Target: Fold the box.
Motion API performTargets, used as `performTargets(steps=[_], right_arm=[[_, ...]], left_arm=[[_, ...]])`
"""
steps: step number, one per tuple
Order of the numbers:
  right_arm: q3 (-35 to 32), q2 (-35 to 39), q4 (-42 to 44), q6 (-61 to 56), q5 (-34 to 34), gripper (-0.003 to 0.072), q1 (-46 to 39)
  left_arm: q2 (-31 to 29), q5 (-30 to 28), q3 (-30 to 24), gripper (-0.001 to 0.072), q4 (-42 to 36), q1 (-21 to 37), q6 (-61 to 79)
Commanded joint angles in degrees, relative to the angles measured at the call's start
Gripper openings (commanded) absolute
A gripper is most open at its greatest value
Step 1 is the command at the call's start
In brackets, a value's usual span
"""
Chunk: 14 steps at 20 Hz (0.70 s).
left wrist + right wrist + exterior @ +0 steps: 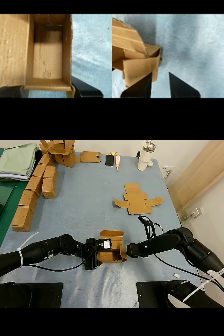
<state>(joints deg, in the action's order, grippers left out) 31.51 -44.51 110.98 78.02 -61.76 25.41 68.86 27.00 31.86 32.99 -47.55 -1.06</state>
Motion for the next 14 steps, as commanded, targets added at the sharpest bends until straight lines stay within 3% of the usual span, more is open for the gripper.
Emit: performTargets(steps=[1,2,3,4,10,14], right_arm=[[0.7,-0.2,0.3,0.1,-0.2,0.0322,0.1],[0.7,-0.5,0.3,0.5,0.0,0.0335,0.4],[0.7,-0.9,0.5,0.5,0.7,0.0452,1.0],[0.7,-1.3,0.7,0.5,1.6,0.0482,1.6],[0.9,-5.6,0.0,-2.1,3.2,0.0481,5.5],[3.9,-8.4,-8.6,-12.6,1.9,0.0471,10.3]], left_arm=[[0.0,0.0,0.0,0.0598,0.0,0.0,0.0],[0.0,0.0,0.0,0.0598,0.0,0.0,0.0],[0.0,0.0,0.0,0.0598,0.0,0.0,0.0],[0.0,0.0,0.0,0.0598,0.0,0.0,0.0],[0.0,0.0,0.0,0.0598,0.0,0.0,0.0],[0.0,0.0,0.0,0.0598,0.0,0.0,0.0]])
